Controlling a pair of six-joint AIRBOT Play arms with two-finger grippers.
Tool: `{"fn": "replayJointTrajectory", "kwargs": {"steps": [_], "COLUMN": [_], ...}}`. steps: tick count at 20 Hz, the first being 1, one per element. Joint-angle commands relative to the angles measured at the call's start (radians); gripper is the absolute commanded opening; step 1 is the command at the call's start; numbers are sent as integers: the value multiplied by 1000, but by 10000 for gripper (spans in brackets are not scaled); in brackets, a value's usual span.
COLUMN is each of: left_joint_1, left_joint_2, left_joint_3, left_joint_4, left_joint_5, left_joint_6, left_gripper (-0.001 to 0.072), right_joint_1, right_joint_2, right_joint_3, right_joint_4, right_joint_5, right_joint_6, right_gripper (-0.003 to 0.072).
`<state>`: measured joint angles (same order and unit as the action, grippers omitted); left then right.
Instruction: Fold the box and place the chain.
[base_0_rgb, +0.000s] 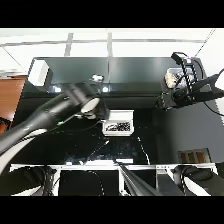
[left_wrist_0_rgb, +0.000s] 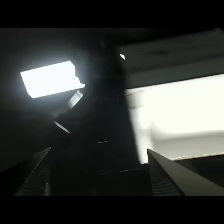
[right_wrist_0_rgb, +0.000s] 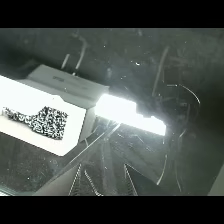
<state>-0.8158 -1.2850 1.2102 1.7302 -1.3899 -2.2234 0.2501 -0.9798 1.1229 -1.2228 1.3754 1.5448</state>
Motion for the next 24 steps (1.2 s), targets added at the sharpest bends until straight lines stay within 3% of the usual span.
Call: {"fn": "replayJointTrajectory", "kwargs": {"steps": [1, 3, 4, 5, 7, 9, 12, 15, 17, 19, 24], "left_joint_1": [129, 307, 412, 529, 685, 735, 690, 571, 494, 465, 459], "left_joint_2": [188, 307, 356, 389, 399, 389, 385, 385, 376, 325, 145], "left_joint_3": [-180, -377, -461, -542, -661, -729, -751, -752, -750, -745, -694], "left_joint_4": [110, 20, -142, -418, -918, -1150, -1217, -1145, -1095, -1090, -1146], "left_joint_5": [-108, -32, 44, 123, 164, 195, 346, 536, 620, 606, 536], "left_joint_6": [24, 68, 172, 418, 1046, 1474, 1832, 2106, 2139, 2169, 2544], "left_gripper": [697, 697, 696, 696, 697, 698, 717, 719, 716, 716, 717], "right_joint_1": [-1, -1, -1, -1, -1, -1, -1, -1, -1, -1, -1], "right_joint_2": [1, 1, 1, 1, 1, 1, 1, 1, 1, 1, 1], "right_joint_3": [0, 0, 0, 0, 0, 0, 0, 0, 0, 0, 0], "right_joint_4": [-1, 10, 27, 51, 80, 90, 89, 89, 89, 94, 96], "right_joint_5": [13, 14, 9, 4, -11, -26, -26, -26, -24, -26, -26], "right_joint_6": [-1, -1, -1, -1, -1, -1, -1, 10, 29, 34, 42], "right_gripper": [332, 332, 332, 332, 332, 332, 332, 332, 332, 332, 332]}}
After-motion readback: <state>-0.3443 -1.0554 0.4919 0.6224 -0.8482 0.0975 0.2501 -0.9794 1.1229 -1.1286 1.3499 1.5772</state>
